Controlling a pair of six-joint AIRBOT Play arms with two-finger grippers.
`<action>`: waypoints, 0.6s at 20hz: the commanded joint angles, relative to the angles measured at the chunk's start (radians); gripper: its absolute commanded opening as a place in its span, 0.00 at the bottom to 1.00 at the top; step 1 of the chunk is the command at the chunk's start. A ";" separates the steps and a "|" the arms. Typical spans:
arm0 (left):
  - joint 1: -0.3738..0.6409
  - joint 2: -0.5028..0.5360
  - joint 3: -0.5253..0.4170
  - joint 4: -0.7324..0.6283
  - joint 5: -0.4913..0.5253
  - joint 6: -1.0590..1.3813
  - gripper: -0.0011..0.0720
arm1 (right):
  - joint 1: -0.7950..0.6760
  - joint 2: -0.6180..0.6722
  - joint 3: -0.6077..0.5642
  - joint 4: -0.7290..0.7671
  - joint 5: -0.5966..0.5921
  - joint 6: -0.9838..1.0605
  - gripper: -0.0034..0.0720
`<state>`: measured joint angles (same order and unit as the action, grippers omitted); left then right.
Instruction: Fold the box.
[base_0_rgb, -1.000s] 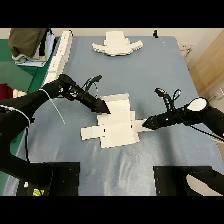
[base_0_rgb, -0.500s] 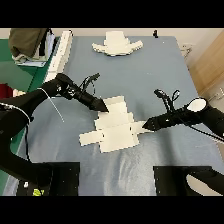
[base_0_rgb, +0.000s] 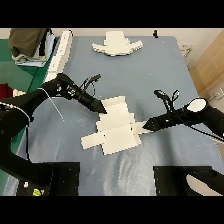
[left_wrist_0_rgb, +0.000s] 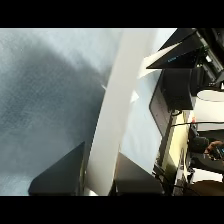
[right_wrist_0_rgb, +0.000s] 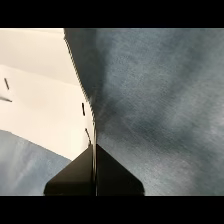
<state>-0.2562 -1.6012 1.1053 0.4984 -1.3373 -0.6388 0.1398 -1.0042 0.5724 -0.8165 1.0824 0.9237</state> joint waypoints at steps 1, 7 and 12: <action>-0.004 -0.001 0.001 0.002 -0.011 0.008 0.24 | 0.000 0.001 0.000 0.000 -0.002 0.001 0.04; -0.042 -0.001 0.001 0.002 -0.016 0.041 0.24 | 0.000 0.001 0.000 0.000 -0.002 0.001 0.04; -0.042 -0.001 0.001 0.002 -0.017 0.040 0.24 | 0.000 0.001 0.000 -0.008 -0.002 0.001 0.04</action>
<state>-0.2947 -1.6012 1.1053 0.5007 -1.3533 -0.6025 0.1398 -1.0042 0.5724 -0.8200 1.0798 0.9245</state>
